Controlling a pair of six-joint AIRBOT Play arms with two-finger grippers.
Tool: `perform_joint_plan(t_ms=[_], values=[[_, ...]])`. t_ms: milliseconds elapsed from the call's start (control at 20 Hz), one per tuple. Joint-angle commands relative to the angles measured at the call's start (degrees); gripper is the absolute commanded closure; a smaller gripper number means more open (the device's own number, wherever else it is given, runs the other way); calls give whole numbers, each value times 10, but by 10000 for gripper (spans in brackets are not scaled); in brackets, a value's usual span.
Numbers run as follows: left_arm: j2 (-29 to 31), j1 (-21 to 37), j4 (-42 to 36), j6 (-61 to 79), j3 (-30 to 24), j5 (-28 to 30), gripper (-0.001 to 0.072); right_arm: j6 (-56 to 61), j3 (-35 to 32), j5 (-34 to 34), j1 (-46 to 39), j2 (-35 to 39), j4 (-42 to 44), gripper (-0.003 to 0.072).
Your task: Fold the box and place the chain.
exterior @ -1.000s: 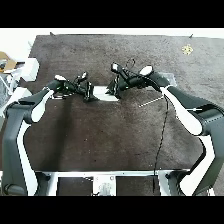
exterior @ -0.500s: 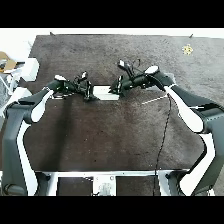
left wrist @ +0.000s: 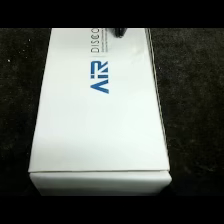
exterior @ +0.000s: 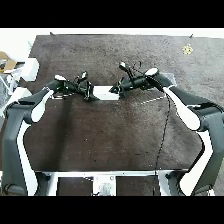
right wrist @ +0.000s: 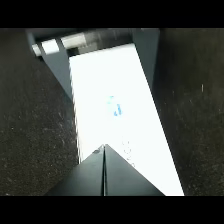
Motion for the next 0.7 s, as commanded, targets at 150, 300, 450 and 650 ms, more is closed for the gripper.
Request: perform_joint_plan(t_ms=[150,300,450,650], values=[[0,0,0,0,0,0,186,-1,0,2,1,-14,-68,683],[0,0,0,0,0,0,186,-1,0,-14,1,9,-57,683],[0,0,0,0,0,0,186,0,0,-26,1,73,-4,684],[0,0,0,0,0,0,186,53,-27,-82,1,200,5,685]])
